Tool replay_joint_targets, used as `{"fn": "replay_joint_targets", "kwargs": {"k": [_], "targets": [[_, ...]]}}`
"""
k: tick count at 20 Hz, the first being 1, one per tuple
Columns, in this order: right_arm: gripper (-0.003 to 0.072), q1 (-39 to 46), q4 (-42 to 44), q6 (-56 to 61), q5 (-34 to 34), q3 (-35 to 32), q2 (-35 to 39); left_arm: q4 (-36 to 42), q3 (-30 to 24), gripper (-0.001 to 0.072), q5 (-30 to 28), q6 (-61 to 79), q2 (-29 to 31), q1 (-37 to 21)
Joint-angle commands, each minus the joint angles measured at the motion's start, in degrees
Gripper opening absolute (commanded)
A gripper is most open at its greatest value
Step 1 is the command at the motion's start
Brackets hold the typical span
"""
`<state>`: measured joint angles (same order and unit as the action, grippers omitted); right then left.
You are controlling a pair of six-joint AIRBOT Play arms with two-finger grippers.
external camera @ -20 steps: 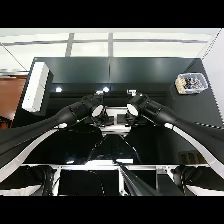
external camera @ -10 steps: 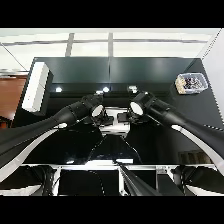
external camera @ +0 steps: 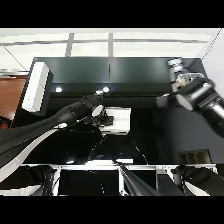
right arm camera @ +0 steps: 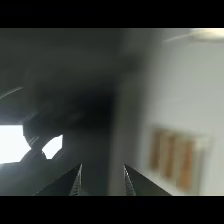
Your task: Fold the box and place the chain.
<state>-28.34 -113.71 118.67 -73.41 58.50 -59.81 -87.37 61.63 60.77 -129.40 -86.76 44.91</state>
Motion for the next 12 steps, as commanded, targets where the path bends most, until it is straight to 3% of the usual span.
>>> {"fn": "replay_joint_targets", "kwargs": {"k": [1, 3, 4, 5, 7, 10, 12], "targets": [[0.0367, 15.2, -8.4, -0.6, 16.5, -5.9, 1.0, 0.0, 0.0, 0.0032, -0.1, 0.0, 0.0, 0.0], [0.0658, 24.8, -1.9, -0.6, 23.9, -6.6, -2.8, 0.0, 0.0, 0.0032, -0.1, 0.0, 0.0, 0.0], [0.0711, 28.5, 1.3, -1.8, 27.9, -6.6, -5.3, 0.0, 0.0, 0.0033, -0.1, 0.0, 0.0, 0.0], [0.0711, 31.9, 4.6, -4.3, 31.8, -5.9, -8.2, 0.0, 0.0, 0.0032, -0.1, 0.0, 0.0, 0.0], [0.0711, 36.9, 8.9, -5.6, 33.0, -0.6, -14.2, 0.0, 0.0, 0.0033, -0.1, 0.0, 0.0, 0.0], [0.0709, 43.1, 14.5, -5.6, 27.9, 12.8, -24.4, 0.0, 0.0, 0.0032, -0.1, 0.0, 0.0, 0.0], [0.0706, 45.3, 16.2, -6.2, 20.0, 22.6, -31.4, 0.0, 0.0, 0.0033, -0.1, 0.0, 0.0, 0.0]]}}
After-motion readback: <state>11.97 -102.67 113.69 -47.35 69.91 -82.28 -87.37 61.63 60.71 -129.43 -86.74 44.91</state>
